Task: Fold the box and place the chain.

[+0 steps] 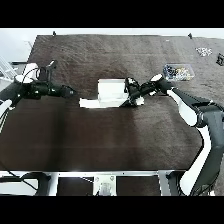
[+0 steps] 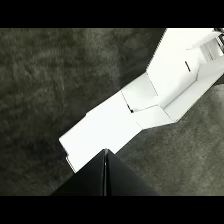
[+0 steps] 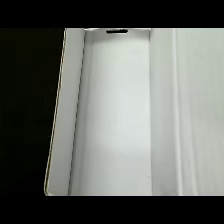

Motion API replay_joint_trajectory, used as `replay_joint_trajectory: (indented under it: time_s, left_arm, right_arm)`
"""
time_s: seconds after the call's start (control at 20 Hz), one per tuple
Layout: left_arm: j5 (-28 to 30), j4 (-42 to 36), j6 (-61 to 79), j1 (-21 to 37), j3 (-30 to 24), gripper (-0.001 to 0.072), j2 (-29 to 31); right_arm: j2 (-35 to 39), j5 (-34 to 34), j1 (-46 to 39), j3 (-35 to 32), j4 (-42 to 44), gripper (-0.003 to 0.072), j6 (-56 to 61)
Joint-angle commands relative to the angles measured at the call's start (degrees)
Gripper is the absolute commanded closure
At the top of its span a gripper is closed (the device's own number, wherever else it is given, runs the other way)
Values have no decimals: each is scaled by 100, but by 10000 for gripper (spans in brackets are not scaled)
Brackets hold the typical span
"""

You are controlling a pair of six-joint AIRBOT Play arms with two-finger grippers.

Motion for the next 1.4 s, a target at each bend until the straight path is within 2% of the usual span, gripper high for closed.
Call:
replay_joint_trajectory:
  time_s: [0.0, 0.25, 0.4, 0.6, 0.75, 1.0, 1.35]
  left_arm:
    - [7, 125, -1032, 33, -155, 688, 15]
    - [166, 1082, -2312, 33, -181, 688, -59]
    - [234, 1113, -2400, 33, -199, 689, -245]
    - [240, 1032, -2367, 15, -197, 688, -579]
    - [136, 439, -1950, -2, -199, 688, -789]
    - [538, 247, -1840, -555, -116, 689, -1062]
    - [688, -61, -1786, -1047, 304, 688, -1102]
  right_arm:
    - [2, 2, 0, -2, 0, 140, 0]
    - [2, 2, 0, -2, 0, 141, 0]
    - [2, 2, 0, -2, 0, 140, 0]
    - [2, 2, 0, -2, 0, 140, 0]
    - [2, 2, 0, -2, 0, 141, 0]
    - [2, 2, 0, -2, 0, 141, 0]
    - [2, 2, 0, -2, 0, 141, 0]
